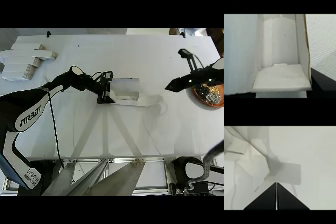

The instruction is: Fold the box and place the chain.

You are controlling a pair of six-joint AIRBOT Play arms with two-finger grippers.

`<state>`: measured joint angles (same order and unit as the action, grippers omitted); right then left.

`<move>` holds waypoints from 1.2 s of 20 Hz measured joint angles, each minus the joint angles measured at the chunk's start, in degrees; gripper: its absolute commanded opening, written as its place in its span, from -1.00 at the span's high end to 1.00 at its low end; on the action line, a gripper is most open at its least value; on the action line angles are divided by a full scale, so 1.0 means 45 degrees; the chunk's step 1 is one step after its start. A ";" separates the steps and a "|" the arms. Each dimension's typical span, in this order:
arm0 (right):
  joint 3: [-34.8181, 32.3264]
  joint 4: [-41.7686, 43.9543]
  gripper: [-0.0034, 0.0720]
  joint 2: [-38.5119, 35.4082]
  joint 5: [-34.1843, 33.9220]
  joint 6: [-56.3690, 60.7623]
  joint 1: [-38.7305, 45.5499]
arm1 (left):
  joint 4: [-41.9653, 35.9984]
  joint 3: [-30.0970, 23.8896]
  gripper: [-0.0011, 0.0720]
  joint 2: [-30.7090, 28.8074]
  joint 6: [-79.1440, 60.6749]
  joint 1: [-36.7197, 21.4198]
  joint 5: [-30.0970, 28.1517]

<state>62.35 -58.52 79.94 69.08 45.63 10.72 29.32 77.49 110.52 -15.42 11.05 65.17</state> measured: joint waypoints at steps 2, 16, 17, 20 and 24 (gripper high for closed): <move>-0.0180 -0.0427 0.88 0.0461 0.0068 0.1020 -0.0073 | 0.0000 0.0000 0.00 0.0000 0.0000 0.0000 0.0000; -0.1020 0.3045 0.88 0.2497 -0.0063 0.1647 -0.1744 | 0.0000 0.0000 0.00 0.0000 0.0005 0.0000 0.0000; -0.1020 0.3444 0.88 0.2511 -0.0063 0.1545 -0.1783 | 0.0000 0.0000 0.00 0.0000 0.0005 0.0000 0.0000; -0.1025 0.4201 0.62 0.2526 -0.0073 0.1311 -0.1865 | 0.0000 0.0000 0.00 0.0000 0.0005 0.0000 0.0000; -0.1025 0.4561 0.42 0.2467 -0.0073 0.1185 -0.1904 | 0.0000 0.0000 0.00 0.0000 0.0005 0.0000 0.0000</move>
<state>57.74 -38.00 91.05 68.75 50.96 2.15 29.32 77.49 110.52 -15.40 11.05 65.17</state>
